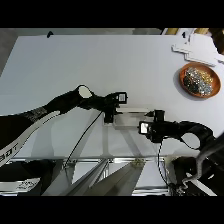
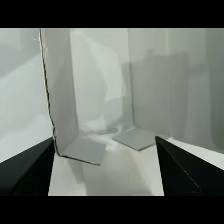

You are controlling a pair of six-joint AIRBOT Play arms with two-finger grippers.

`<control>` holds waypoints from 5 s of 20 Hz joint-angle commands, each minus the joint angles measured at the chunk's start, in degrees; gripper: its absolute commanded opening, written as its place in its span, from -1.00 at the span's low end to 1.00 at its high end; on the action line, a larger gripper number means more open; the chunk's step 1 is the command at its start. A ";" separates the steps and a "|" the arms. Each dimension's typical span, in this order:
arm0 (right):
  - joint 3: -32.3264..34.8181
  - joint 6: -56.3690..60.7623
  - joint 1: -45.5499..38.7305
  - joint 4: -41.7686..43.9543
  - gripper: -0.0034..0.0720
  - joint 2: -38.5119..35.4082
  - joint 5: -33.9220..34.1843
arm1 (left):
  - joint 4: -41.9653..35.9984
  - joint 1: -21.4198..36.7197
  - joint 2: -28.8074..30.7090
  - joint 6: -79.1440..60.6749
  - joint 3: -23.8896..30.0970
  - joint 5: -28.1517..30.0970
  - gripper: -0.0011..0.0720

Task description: Fold the box and place the chain.

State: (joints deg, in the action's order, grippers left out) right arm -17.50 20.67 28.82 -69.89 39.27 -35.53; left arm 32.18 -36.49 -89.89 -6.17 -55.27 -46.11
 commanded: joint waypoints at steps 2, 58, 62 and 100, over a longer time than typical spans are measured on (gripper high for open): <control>-0.42 -8.87 -5.05 10.67 0.88 1.29 -0.52 | 0.00 -0.04 -0.04 -0.02 0.02 -0.02 -0.95; -5.22 -58.27 -25.20 44.68 0.52 33.00 -15.89 | 0.00 -0.04 -0.04 -0.02 0.02 0.00 -0.95; -5.22 -58.25 -25.20 43.54 0.14 33.00 -15.85 | 0.00 -0.04 -0.04 -0.02 0.02 0.00 -0.95; -5.22 -58.25 -25.20 42.95 0.30 32.81 -15.50 | -0.59 -0.04 0.15 -0.04 0.02 -0.37 -0.84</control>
State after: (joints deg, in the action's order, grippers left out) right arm -22.74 -37.60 3.57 -26.96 72.12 -51.00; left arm 31.83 -36.53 -89.89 -6.17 -55.24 -46.00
